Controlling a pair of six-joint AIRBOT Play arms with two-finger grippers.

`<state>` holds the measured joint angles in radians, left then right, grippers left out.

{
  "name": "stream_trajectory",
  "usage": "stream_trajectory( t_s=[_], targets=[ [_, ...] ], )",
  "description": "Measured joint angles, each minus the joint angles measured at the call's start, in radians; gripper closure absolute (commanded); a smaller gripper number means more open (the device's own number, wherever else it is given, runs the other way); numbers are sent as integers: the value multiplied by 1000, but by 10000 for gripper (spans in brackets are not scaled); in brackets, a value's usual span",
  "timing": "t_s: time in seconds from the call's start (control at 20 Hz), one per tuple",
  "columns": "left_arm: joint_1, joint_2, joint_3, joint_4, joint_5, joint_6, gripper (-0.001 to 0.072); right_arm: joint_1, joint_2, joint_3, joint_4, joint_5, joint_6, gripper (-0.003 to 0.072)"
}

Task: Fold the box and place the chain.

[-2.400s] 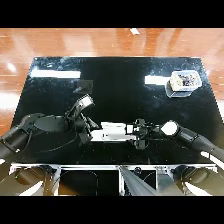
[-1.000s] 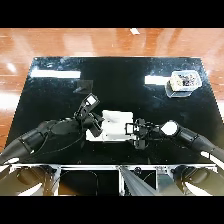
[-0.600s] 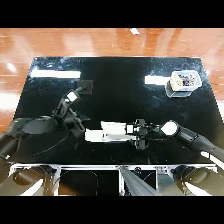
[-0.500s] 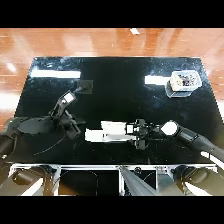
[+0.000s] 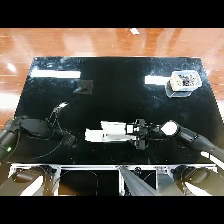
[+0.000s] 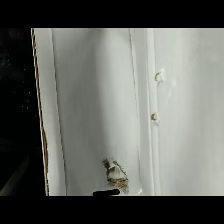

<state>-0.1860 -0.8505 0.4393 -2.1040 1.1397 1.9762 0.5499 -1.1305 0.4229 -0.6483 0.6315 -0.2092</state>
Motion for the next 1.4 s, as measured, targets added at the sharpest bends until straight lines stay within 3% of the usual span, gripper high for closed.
stream_trajectory(
  t_s=[0.35, 0.8, 0.85, 1.0, 1.1, 1.15, 1.25, 1.3, 1.4],
  targets=[
    [-2, -186, -3, -150, -131, -209, 690, 0, 0, 0, 0, 0, 0, 188],
    [-125, -293, 1, -273, -217, -259, 684, 0, 0, 0, 0, -3, 1, 188],
    [-132, -296, 3, -279, -229, -261, 638, 0, 0, 0, 0, -3, 1, 188],
    [-146, -301, 14, -307, -235, -264, 341, 0, 0, 0, 1, -3, 2, 188],
    [-149, -302, 24, -317, -229, -263, 223, 0, 0, 0, 1, -3, 3, 188],
    [-151, -303, 30, -320, -224, -262, 188, 0, 0, 0, 0, -3, 3, 188],
    [-153, -304, 43, -317, -209, -258, 184, 0, 0, 0, 0, -4, 3, 188],
    [-156, -304, 51, -315, -199, -256, 61, 0, 0, 0, 1, -4, 3, 188],
    [-163, -304, 68, -319, -170, -256, 65, 0, 0, 0, 1, -5, 3, 188]
  ],
)
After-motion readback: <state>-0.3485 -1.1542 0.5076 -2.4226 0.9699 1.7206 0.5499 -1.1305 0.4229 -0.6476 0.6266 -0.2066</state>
